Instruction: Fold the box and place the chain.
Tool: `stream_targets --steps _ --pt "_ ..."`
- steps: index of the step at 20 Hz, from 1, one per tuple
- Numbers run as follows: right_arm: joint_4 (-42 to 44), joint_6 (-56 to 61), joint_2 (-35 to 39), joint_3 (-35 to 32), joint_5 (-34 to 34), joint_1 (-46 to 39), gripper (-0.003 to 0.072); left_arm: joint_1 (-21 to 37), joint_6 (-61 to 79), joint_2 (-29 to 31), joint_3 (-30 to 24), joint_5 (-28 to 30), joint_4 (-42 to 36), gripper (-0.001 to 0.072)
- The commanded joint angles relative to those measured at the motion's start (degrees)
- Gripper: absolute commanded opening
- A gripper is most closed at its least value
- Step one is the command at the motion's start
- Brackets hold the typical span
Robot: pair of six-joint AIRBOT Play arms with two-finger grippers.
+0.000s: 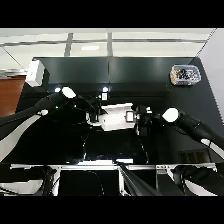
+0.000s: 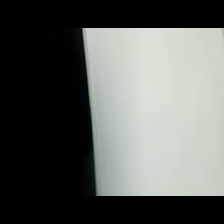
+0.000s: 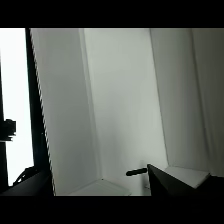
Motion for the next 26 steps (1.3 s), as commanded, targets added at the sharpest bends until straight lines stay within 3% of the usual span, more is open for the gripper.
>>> stream_targets --steps 1,8,14,21,24,26 --pt "0.09 2.78 0.5 1.62 -2.27 -0.28 0.0637 -0.04 0.07 0.0 0.04 -0.07 0.02 0.0026" --pt "3.61 0.37 0.48 3.67 3.63 -6.47 0.0637 -0.04 0.07 0.0 0.04 -0.07 0.02 0.0025" --pt "18.21 -11.8 -4.39 4.04 6.49 -8.55 0.0638 -0.04 0.07 0.0 0.04 -0.04 0.02 0.0025" --pt "18.12 -16.28 -8.81 6.1 11.93 -7.96 0.0637 -0.04 0.04 0.0 0.13 0.0 0.02 0.0025" --pt "8.94 -12.15 -8.96 6.03 13.18 -5.55 0.0637 0.04 0.04 0.0 0.13 -0.07 0.02 0.0026" --pt "7.32 -10.05 -9.05 6.03 12.57 -5.27 0.0637 0.07 0.04 0.0 0.13 -0.04 0.02 0.0026"
